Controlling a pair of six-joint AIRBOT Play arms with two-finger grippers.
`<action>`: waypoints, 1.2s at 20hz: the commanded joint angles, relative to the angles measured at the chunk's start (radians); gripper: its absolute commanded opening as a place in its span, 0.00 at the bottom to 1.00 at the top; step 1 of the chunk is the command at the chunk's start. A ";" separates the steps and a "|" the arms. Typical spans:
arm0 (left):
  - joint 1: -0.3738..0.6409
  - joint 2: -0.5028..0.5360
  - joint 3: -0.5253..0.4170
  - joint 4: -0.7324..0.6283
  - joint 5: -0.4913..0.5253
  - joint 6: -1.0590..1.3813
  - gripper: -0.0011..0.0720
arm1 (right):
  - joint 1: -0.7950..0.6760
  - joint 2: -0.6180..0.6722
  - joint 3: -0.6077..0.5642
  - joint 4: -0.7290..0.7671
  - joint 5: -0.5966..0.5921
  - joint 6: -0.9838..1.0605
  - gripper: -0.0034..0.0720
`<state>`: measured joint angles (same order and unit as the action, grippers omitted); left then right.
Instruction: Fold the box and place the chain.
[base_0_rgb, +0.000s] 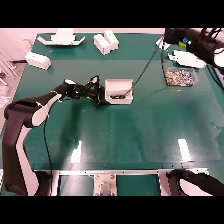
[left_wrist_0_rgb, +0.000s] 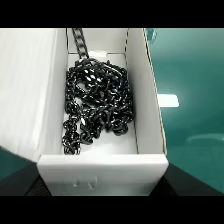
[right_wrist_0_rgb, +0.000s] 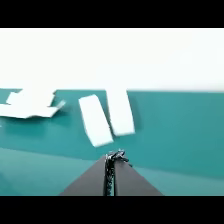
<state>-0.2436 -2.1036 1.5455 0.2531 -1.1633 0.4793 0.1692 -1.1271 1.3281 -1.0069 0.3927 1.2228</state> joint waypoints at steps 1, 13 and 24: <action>0.001 0.001 0.001 0.000 0.001 0.000 0.75 | 0.108 0.067 0.038 -0.034 0.002 -0.031 0.06; 0.001 0.001 0.001 0.000 0.000 0.000 0.75 | 0.249 -0.007 0.033 -0.041 0.032 -0.011 0.06; 0.001 0.001 0.001 0.000 0.000 0.000 0.75 | 0.272 -0.122 -0.052 -0.021 0.215 0.034 0.06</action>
<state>-0.2436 -2.1036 1.5455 0.2527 -1.1629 0.4793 0.4393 -1.2369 1.3190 -1.0317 0.5507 1.2297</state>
